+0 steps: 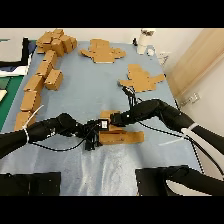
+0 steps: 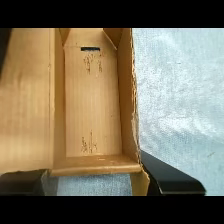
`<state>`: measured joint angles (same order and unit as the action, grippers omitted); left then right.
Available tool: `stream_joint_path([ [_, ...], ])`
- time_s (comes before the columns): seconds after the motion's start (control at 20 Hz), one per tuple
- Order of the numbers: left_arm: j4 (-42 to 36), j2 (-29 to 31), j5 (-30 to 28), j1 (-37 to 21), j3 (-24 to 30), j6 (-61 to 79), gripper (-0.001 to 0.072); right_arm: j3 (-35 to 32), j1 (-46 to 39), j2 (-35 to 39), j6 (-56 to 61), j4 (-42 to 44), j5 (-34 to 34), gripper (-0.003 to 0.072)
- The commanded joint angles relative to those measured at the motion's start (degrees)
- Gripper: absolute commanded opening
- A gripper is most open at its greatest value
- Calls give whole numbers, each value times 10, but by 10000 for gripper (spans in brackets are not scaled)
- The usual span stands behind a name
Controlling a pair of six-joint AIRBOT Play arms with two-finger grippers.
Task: Fold the box.
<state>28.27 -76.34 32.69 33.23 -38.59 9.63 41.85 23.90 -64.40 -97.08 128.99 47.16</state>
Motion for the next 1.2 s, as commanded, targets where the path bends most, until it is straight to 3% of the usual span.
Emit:
stream_joint_path([
  [0.0,0,0,1,0,0,0,469,3,0,-47,-31,-2,-6,3],
  [0.6,0,0,1,0,0,0,470,3,0,-56,-68,-6,-5,3],
  [0.7,0,0,1,0,0,0,469,6,0,-26,-74,-17,-6,2],
  [0.85,0,0,1,0,0,0,470,14,-9,48,-48,-101,4,2],
  [1.0,0,0,1,0,0,0,469,13,-17,136,-28,-212,95,1],
  [1.15,0,0,1,0,0,0,470,-23,-17,237,-61,-238,208,1],
])
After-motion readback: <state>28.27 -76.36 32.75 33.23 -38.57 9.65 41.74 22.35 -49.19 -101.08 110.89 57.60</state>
